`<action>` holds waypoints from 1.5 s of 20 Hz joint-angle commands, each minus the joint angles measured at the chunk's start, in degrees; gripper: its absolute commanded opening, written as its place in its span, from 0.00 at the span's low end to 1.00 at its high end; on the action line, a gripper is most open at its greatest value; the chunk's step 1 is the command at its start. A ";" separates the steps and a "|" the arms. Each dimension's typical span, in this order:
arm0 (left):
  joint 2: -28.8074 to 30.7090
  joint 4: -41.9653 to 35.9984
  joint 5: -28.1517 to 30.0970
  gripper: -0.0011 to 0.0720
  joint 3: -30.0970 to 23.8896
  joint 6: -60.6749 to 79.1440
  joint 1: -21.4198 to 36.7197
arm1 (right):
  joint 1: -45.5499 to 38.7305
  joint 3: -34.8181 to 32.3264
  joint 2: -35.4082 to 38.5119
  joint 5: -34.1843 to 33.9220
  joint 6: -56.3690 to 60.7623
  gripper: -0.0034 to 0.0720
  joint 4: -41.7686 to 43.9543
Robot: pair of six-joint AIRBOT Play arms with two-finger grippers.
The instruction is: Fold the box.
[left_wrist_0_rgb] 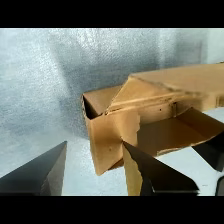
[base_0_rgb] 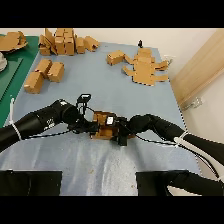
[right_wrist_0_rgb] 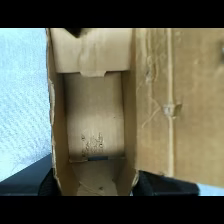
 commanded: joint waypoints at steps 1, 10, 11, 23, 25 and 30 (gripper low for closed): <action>-2.49 0.50 0.61 0.74 2.45 -0.48 -1.62 | -0.02 0.02 -0.04 0.04 0.00 0.72 0.00; -9.18 4.09 -2.54 0.74 6.51 -11.37 -4.15 | -0.02 0.02 -0.04 0.02 0.00 0.72 0.00; -9.18 5.51 -2.29 0.74 6.78 -14.27 -4.39 | -0.02 0.02 -0.04 0.02 0.00 0.72 0.00; -9.55 7.93 -2.34 0.32 7.17 -17.14 -4.44 | -0.02 0.02 -0.04 0.02 0.00 0.72 0.00; -9.86 7.80 -2.38 0.15 7.17 -17.18 -4.44 | -0.02 0.02 -0.04 0.04 0.00 0.72 0.00; -10.29 6.51 -2.60 0.07 7.56 -17.16 -4.81 | -0.02 0.02 -0.04 0.02 0.00 0.72 0.00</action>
